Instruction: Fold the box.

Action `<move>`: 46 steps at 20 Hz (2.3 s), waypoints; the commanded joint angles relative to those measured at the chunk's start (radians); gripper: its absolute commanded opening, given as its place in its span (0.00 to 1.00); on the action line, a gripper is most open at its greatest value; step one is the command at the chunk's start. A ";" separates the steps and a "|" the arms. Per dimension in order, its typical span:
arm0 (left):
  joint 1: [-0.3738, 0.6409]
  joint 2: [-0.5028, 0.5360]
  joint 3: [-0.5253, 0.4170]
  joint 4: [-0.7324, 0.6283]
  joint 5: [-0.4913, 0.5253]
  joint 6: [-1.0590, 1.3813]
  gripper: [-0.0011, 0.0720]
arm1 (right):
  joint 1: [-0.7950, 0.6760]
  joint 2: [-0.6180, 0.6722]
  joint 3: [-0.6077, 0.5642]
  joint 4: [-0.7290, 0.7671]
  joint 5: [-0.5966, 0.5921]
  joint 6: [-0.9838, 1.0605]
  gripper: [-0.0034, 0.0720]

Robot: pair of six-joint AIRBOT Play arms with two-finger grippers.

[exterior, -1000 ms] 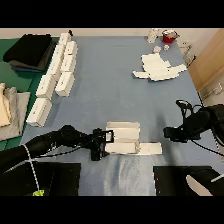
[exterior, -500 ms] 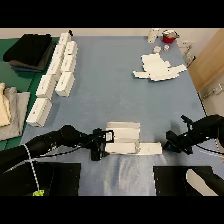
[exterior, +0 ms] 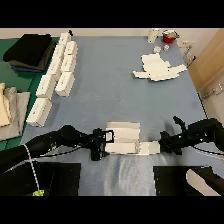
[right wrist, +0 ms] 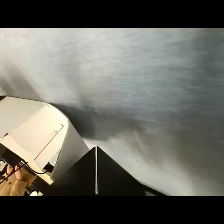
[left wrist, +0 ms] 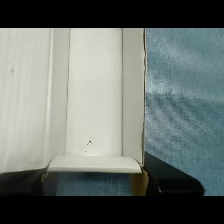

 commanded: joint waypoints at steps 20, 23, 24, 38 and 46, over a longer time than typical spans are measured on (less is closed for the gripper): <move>0.001 0.000 0.000 0.000 0.000 0.000 0.64 | 0.250 0.261 0.033 0.100 0.051 0.019 0.79; 0.001 0.000 0.000 0.000 0.000 0.000 0.64 | 0.386 0.258 0.033 0.091 0.135 0.021 0.79; 0.001 0.000 0.000 0.000 0.000 0.000 0.64 | 0.439 0.254 0.033 0.080 0.176 0.036 0.77; 0.001 0.000 0.000 0.000 0.000 0.000 0.64 | 1.076 -0.061 0.433 -0.671 0.157 0.973 0.66; 0.001 0.000 0.000 0.000 0.000 0.000 0.64 | 1.194 -0.244 0.543 -0.731 0.117 1.115 0.66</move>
